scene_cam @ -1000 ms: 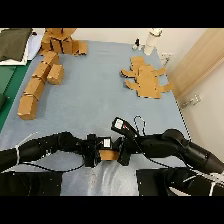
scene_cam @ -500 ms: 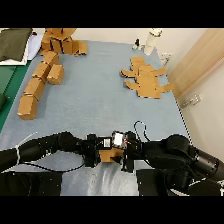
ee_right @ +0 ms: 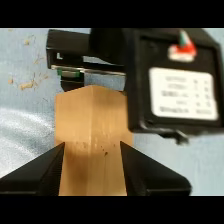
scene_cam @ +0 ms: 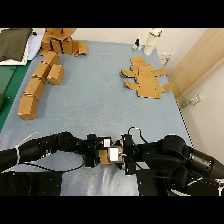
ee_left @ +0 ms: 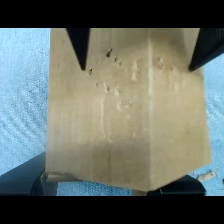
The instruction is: Fold the box.
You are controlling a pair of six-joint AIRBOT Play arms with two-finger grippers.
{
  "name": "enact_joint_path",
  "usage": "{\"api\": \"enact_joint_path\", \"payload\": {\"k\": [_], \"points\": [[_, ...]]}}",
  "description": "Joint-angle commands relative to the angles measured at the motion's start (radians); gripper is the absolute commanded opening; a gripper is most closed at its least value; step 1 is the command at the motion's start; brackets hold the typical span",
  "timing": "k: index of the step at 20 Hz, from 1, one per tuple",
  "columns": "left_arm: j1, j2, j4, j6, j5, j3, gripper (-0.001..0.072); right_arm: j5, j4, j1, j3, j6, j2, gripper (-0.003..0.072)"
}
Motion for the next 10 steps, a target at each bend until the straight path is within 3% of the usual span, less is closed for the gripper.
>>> {"api": "enact_joint_path", "payload": {"k": [1,4,10], "points": [[0.0,0.0,0.0,0.0,0.0,0.0,0.0524,0.046,-0.102,0.068,0.0,-0.014,-0.012,0.0548],[0.0,0.0,0.0,0.0,0.0,0.0,0.0524,0.062,-0.256,0.13,-0.001,0.106,-0.036,0.0546],[0.0,0.0,0.0,0.0,0.001,0.0,0.0524,0.084,-0.365,0.163,0.002,0.169,-0.058,0.0475]]}}
